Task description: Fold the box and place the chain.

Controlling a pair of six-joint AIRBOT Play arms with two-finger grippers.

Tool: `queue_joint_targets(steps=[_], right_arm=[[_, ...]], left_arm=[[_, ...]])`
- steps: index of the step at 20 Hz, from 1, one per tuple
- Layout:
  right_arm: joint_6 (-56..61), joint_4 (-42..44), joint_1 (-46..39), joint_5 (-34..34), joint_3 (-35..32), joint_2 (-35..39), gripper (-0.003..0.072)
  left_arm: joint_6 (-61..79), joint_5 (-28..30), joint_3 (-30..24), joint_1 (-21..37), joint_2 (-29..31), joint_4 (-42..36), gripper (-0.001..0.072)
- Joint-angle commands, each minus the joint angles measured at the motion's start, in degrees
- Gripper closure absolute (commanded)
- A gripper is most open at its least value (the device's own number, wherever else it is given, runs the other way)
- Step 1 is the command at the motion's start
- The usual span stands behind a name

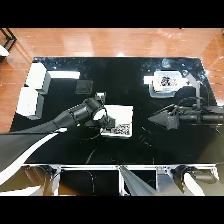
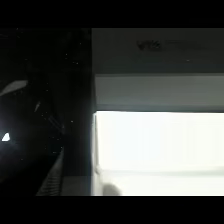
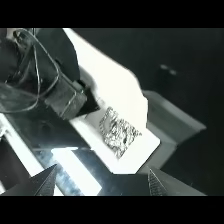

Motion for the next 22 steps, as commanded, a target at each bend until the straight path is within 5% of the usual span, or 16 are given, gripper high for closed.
queue_joint_targets(steps=[1, 5, 9, 12, 17, 20, 22], right_arm=[[1.9, -0.5, -3.1, 4.0, 0.1, 0.4, -0.0027], [3.2, -0.5, -3.1, 4.0, 0.1, 0.4, -0.0024], [8.1, -0.4, -3.1, 4.5, 0.1, 0.4, -0.0024], [13.6, 0.0, -2.9, 3.3, 0.1, 0.4, -0.0024], [21.5, -0.2, 4.7, -12.9, 3.1, -1.6, -0.0023], [25.4, -6.8, 10.9, -16.1, 15.6, -11.0, -0.0020], [28.3, -19.8, 16.0, -13.4, 25.9, -20.3, -0.0015]], left_arm=[[0.2, -0.4, 0.1, 0.0, 2.9, -0.9, 0.0149], [10.3, -3.0, 0.0, -0.6, 11.6, -1.3, 0.0149], [23.8, -13.3, -0.5, -1.8, 23.7, -2.3, 0.0144], [25.1, -17.7, -4.6, 0.2, 35.2, 1.0, 0.0075], [25.9, -14.9, -16.7, 16.8, 49.7, -3.0, 0.0074], [29.9, -8.6, -21.1, 25.7, 49.7, -8.8, 0.0074], [31.1, -5.2, -21.9, 30.1, 46.9, -9.4, 0.0074]])
